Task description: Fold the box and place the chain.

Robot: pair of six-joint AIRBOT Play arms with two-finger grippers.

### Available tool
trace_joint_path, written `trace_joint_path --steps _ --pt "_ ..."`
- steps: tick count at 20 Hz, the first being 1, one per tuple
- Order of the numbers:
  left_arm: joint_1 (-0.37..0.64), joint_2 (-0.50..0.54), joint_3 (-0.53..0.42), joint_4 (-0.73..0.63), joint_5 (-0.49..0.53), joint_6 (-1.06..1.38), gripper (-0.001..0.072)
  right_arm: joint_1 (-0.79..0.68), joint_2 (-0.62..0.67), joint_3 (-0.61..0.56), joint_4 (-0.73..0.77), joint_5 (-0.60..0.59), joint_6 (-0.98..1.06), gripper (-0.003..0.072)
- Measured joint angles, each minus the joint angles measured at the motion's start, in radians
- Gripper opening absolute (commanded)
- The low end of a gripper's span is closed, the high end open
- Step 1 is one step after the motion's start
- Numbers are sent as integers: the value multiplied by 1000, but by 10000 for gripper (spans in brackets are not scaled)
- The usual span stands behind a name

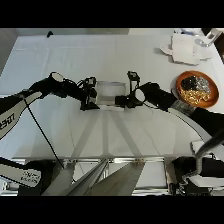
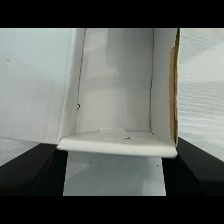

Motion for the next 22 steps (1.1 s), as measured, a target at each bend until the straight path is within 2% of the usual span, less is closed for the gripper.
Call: trace_joint_path --steps 1,2,5,6,7,8,12,18,20,22 --pt "0 0 0 0 0 -1 395 8 -4 8 -18 5 29 62" --pt "0 0 0 -1 0 -5 395 14 -6 16 -35 7 55 14" --pt "1 0 0 0 2 -3 395 25 -11 44 -86 14 101 16" --pt "1 0 0 0 3 -2 395 27 -11 51 -100 15 116 137" --pt "1 0 1 2 3 2 395 28 -12 56 -108 10 130 381" --pt "1 0 1 3 3 3 395 28 -11 63 -113 -26 141 507" --pt "1 0 0 3 3 2 395 26 -8 85 -130 -11 160 506" --pt "1 0 0 1 2 1 395 -30 60 103 -140 119 121 505" --pt "1 0 0 0 2 1 395 -45 82 104 -141 164 84 496" --pt "1 0 0 0 1 1 395 -53 92 105 -129 188 46 455"
